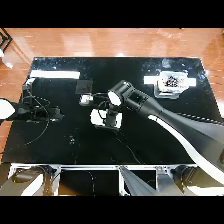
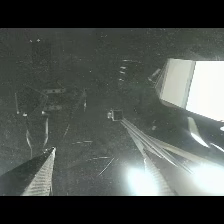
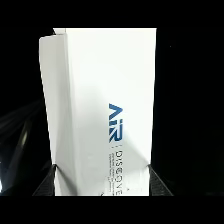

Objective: Fold the box and place the chain.

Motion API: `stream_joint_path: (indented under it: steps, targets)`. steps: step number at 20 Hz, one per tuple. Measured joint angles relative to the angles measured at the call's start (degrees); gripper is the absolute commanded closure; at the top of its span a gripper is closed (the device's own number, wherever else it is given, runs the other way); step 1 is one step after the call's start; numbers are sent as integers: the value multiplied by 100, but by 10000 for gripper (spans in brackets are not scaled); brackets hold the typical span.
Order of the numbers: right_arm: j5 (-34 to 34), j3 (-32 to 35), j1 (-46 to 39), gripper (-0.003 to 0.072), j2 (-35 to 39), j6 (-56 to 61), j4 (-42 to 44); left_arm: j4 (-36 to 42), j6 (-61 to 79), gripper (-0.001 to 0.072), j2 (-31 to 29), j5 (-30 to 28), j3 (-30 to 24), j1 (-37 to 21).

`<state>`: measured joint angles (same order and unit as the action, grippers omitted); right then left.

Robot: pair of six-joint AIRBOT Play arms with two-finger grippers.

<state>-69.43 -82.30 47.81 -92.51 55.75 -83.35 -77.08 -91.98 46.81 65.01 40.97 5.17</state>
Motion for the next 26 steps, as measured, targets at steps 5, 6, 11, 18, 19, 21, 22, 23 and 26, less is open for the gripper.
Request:
stream_joint_path:
  steps: [5, 6, 11, 18, 19, 21, 22, 23, 26]
  targets:
    - [-4, -7, 4, 558, -9, 17, -44, -2, 11, 63, 0, 2, 0, 0]
    - [-24, -7, 4, 558, -9, 17, -48, -2, 11, 63, 0, 2, 0, 0]
    - [-144, -31, 4, 558, 44, 20, -70, -2, 11, 63, 2, 0, 0, 0]
    - [-199, -103, 4, 558, 92, 17, -50, -4, 11, 63, 2, 2, 0, 0]
    - [-199, -105, 0, 557, 92, 20, -46, -4, 11, 63, 0, 2, 0, 0]
    - [-229, -109, 2, 548, 98, 17, -4, -4, 11, 63, 2, 2, 0, 0]
    - [-225, -109, 2, 441, 98, 17, -7, -4, 11, 63, 0, 4, 2, 0]
    - [-227, -109, 0, 371, 96, 20, 0, -2, 13, 63, 0, 4, 0, 0]
    - [-240, -109, 4, 371, 92, 20, 33, -4, 13, 63, 0, 7, 0, 0]
